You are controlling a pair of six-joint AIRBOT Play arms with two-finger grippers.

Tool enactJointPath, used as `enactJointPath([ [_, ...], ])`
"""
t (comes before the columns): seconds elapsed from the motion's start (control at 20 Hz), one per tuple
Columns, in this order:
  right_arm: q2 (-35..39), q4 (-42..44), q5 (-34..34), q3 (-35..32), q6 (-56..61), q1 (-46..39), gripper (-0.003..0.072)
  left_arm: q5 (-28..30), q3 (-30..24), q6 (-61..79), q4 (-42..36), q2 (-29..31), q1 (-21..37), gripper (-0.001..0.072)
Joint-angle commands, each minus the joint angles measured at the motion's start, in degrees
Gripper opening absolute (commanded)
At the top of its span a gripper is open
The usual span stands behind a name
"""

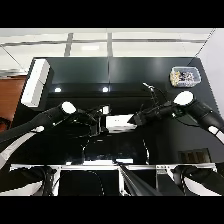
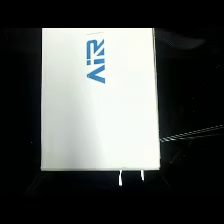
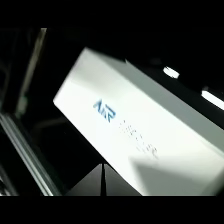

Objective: Fold the box and place the chain.

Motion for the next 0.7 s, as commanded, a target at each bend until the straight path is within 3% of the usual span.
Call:
enactJointPath([
  [0.0, -4.2, 9.2, -4.5, -1.6, 1.0, 0.4, 0.0018, 0.0, 0.0, 0.0, 0.0, 0.0, 0.0, 0.0407],
  [0.5, -8.7, 0.3, -5.8, -1.6, 2.5, 0.7, 0.0018, 0.0, 0.0, 0.0, -0.2, 0.0, 0.0, 0.0407],
  [0.65, -8.3, 1.4, -1.8, -0.6, 0.1, 0.2, 0.0018, -0.2, 0.0, -0.1, -0.2, 0.0, 0.0, 0.0406],
])
